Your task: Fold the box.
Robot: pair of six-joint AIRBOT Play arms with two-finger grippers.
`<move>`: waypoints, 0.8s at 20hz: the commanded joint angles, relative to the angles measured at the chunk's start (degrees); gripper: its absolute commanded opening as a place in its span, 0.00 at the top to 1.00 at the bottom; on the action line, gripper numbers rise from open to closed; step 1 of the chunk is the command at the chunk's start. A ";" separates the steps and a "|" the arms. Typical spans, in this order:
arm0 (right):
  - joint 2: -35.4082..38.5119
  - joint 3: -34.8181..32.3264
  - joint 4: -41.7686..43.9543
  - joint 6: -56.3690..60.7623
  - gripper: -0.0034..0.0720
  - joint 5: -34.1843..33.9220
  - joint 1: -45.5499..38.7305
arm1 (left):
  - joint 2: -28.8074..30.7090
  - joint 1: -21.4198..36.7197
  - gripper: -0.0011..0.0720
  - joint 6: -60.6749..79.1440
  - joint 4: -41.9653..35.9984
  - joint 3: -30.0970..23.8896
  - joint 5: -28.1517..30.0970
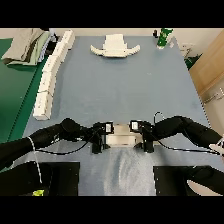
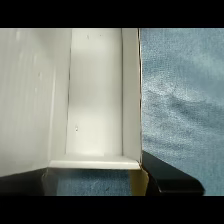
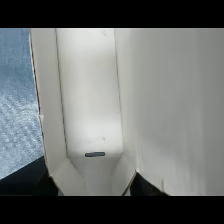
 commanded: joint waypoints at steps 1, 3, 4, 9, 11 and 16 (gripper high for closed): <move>-0.04 0.04 0.02 0.07 0.28 0.02 0.04 | -0.04 0.00 0.40 -0.09 0.00 0.07 -0.02; -0.02 0.04 0.02 0.07 0.28 0.02 0.04 | -0.04 0.00 0.40 -0.11 0.00 0.07 -0.02; -0.04 0.04 0.02 0.07 0.28 0.02 0.04 | -0.04 0.00 0.40 -0.09 0.00 0.07 -0.04; -0.04 0.04 0.04 0.07 0.28 0.09 0.04 | -0.04 0.00 0.40 -0.11 0.00 0.07 -0.07; -0.04 0.02 0.04 0.07 0.28 0.20 0.04 | -0.04 0.00 0.40 -0.09 0.00 0.07 -0.07; -0.09 0.04 0.07 0.09 0.28 -0.44 0.04 | -0.04 0.00 0.40 -0.11 0.00 0.07 -0.07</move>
